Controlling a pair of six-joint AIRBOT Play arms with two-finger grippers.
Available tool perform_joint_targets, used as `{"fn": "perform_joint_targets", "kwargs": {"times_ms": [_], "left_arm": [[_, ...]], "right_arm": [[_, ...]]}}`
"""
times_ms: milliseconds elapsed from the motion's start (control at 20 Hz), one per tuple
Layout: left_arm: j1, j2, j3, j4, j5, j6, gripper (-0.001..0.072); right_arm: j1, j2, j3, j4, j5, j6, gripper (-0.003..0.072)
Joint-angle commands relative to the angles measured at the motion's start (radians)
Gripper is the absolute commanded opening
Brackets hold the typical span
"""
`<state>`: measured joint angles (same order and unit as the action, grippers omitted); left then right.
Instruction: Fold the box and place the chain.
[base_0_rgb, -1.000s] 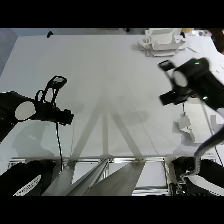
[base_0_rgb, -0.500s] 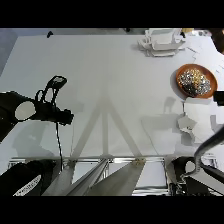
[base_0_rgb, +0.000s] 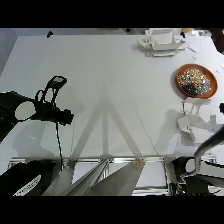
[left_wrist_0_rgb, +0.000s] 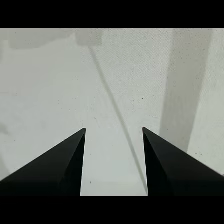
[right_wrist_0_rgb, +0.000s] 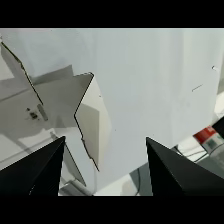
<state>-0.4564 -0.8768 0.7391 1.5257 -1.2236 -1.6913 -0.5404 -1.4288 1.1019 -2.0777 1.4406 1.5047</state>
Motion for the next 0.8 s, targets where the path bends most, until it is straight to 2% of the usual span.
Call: {"fn": "perform_joint_targets", "kwargs": {"times_ms": [0, 50, 100, 200, 250, 350, 550, 750], "left_arm": [[0.0, 0.001, 0.0, 0.0, 0.0, 0.0, 0.0395], [0.0, 0.001, 0.0, 0.0, 0.0, 0.0, 0.0395], [0.0, 0.001, 0.0, 0.0, 0.0, 0.0, 0.0395], [0.0, 0.001, 0.0, 0.0, 0.0, 0.0, 0.0395], [0.0, 0.001, 0.0, 0.0, 0.0, 0.0, 0.0395], [0.0, 0.001, 0.0, 0.0, 0.0, 0.0, 0.0395], [0.0, 0.001, 0.0, 0.0, 0.0, 0.0, 0.0395], [0.0, 0.001, 0.0, 0.0, 0.0, 0.0, 0.0395]], "right_arm": [[-0.025, -0.072, 0.0, -0.013, -0.003, -0.048, 0.052], [-0.025, -0.085, 0.0, -0.013, -0.018, -0.047, 0.0496], [-0.025, -0.095, 0.0, -0.013, -0.026, -0.047, 0.0413], [-0.025, -0.125, 0.0, -0.012, -0.009, -0.038, 0.039], [-0.025, -0.14, 0.0, -0.011, 0.014, -0.037, 0.0306], [-0.025, -0.157, 0.0, 0.018, 0.076, -0.056, 0.0022], [0.036, -0.08, 0.0, 0.155, 0.158, -0.097, 0.0017], [0.182, 0.117, -0.024, 0.404, 0.132, -0.13, 0.0017]]}}
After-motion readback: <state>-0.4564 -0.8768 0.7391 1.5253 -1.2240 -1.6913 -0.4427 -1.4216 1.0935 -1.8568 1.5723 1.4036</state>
